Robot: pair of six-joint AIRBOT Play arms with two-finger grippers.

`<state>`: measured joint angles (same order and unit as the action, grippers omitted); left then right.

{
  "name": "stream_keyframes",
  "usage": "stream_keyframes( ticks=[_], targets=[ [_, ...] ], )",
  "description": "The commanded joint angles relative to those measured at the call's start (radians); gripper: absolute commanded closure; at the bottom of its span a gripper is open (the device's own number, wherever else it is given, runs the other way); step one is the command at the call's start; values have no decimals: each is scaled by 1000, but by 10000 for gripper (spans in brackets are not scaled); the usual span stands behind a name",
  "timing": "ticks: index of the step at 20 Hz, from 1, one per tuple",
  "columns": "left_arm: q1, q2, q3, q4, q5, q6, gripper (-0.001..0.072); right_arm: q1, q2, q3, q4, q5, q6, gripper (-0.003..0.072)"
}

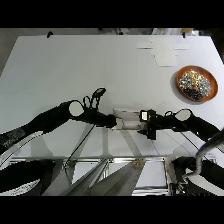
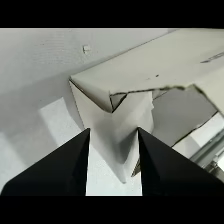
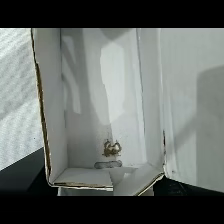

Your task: Fold the box and place the chain.

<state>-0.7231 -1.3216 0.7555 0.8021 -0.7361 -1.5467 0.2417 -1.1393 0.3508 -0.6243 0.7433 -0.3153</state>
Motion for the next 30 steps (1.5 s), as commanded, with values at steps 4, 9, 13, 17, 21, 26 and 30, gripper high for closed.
stream_keyframes(
  ticks=[4,9,13,17,21,26,30],
  targets=[
    [-89,-68,139,311,-47,-365,364,0,1,0,0,0,0,256],
    [-148,-183,302,507,-246,-634,402,0,1,0,0,0,0,256],
    [-167,-266,414,561,-391,-758,438,0,1,0,0,0,0,256],
    [-187,-321,476,570,-436,-818,455,0,1,0,0,0,0,256],
    [-204,-342,520,621,-457,-826,541,0,1,0,0,0,0,256],
    [-214,-362,525,629,-505,-837,577,0,1,0,0,0,0,256],
    [-224,-367,524,629,-503,-841,582,0,1,0,0,0,0,256]
  ],
)
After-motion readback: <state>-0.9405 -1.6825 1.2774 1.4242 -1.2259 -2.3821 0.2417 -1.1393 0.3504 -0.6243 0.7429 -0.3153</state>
